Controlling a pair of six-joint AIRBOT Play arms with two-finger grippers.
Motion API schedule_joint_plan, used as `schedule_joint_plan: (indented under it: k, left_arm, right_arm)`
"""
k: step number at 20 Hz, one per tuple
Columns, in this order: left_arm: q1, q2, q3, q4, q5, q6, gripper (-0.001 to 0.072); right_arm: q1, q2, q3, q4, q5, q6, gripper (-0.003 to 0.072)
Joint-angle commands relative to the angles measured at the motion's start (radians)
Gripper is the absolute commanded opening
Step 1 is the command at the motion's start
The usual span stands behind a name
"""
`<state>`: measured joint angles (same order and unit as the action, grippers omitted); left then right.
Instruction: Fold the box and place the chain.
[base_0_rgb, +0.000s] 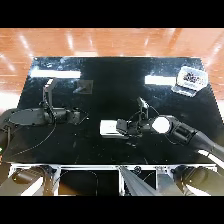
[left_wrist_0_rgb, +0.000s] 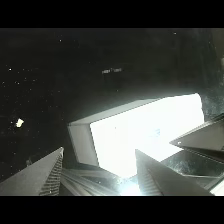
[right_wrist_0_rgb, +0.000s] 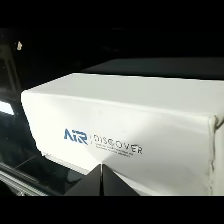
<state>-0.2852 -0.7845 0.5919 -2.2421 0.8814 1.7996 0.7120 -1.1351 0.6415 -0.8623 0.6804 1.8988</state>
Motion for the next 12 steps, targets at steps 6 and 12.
schedule_joint_plan:
  k: [6,12]
  left_arm:
    - [-0.001,0.000,0.000,0.000,0.001,-0.001,0.0558]
    - [-0.001,0.000,0.000,0.000,-0.001,0.000,0.0557]
  right_arm:
    - [0.007,-0.024,-0.001,-0.023,-0.004,-0.011,0.0026]
    - [0.006,-0.022,-0.001,-0.005,-0.004,-0.015,0.0025]
